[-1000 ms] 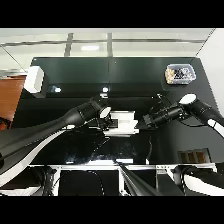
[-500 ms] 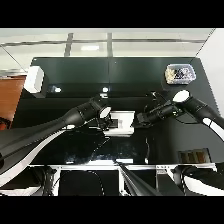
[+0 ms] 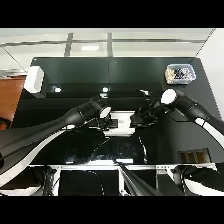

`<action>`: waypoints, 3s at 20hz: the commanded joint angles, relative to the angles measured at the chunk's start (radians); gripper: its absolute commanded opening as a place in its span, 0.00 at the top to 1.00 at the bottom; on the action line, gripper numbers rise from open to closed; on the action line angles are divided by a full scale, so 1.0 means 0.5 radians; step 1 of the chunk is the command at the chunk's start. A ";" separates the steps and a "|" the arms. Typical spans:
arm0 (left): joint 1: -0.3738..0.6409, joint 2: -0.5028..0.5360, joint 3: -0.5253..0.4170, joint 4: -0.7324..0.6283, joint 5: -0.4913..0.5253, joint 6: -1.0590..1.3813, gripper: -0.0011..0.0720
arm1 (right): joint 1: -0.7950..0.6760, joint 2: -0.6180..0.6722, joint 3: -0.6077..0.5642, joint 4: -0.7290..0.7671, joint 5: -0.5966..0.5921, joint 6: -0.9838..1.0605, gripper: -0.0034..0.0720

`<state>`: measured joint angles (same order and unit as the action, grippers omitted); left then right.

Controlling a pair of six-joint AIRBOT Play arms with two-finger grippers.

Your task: Fold the box and place the chain.

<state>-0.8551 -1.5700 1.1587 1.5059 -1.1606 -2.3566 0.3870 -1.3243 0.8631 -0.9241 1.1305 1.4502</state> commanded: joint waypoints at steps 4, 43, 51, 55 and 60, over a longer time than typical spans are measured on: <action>0.002 0.000 0.000 0.002 0.001 0.000 0.94 | 0.288 0.001 0.021 -0.415 -0.266 0.545 0.55; 0.002 0.000 0.000 0.002 0.001 0.000 0.94 | 0.650 -0.179 0.209 -1.060 -0.115 1.475 0.66; 0.003 0.000 0.000 0.002 0.000 0.000 0.94 | 0.651 -0.216 0.209 -1.049 -0.085 1.453 0.93; 0.003 0.000 0.000 0.002 0.002 0.000 0.94 | 0.651 -0.215 0.210 -1.051 -0.108 1.452 0.93; 0.003 0.000 0.000 0.002 0.001 0.000 0.94 | 0.650 -0.155 0.210 -1.072 -0.105 1.425 0.45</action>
<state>-0.8543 -1.5700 1.1587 1.5070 -1.1606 -2.3547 0.7120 -1.4197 0.9668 -1.4590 1.0817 2.1700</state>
